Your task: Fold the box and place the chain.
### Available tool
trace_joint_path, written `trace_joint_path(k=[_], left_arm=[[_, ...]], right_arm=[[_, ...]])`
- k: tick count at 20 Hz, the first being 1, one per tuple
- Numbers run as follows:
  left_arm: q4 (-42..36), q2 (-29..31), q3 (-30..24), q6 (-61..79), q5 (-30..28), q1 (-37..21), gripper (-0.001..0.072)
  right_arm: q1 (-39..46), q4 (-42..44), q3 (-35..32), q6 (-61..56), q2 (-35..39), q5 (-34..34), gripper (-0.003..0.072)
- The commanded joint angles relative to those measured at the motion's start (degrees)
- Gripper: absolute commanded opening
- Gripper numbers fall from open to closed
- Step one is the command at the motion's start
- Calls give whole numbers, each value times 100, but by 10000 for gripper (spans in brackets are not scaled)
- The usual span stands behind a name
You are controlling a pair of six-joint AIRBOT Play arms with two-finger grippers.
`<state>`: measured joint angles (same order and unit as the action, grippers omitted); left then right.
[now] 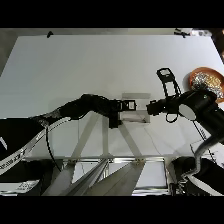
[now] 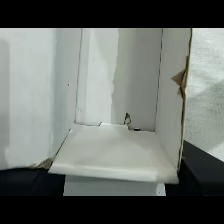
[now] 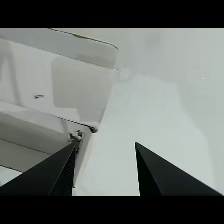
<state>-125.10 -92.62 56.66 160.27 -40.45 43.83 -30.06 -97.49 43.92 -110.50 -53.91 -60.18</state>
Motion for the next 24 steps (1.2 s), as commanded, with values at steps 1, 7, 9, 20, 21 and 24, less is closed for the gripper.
trace_joint_path(k=[1,7,9,20,21,24], left_arm=[[2,-4,-2,0,0,-4,275],[2,-4,-2,0,0,-4,275],[2,-4,-2,2,0,-4,275],[2,-4,-2,0,0,-4,275],[2,-4,-2,0,0,-4,275],[2,-4,-2,0,0,-4,275]], right_arm=[[68,175,4,11,-166,-306,414],[66,957,4,297,-1167,-74,413],[66,966,4,232,-1346,-46,409],[48,946,4,-369,-2037,-214,16],[48,946,4,-369,-2037,-214,15],[48,953,4,-369,-2037,-184,79]])
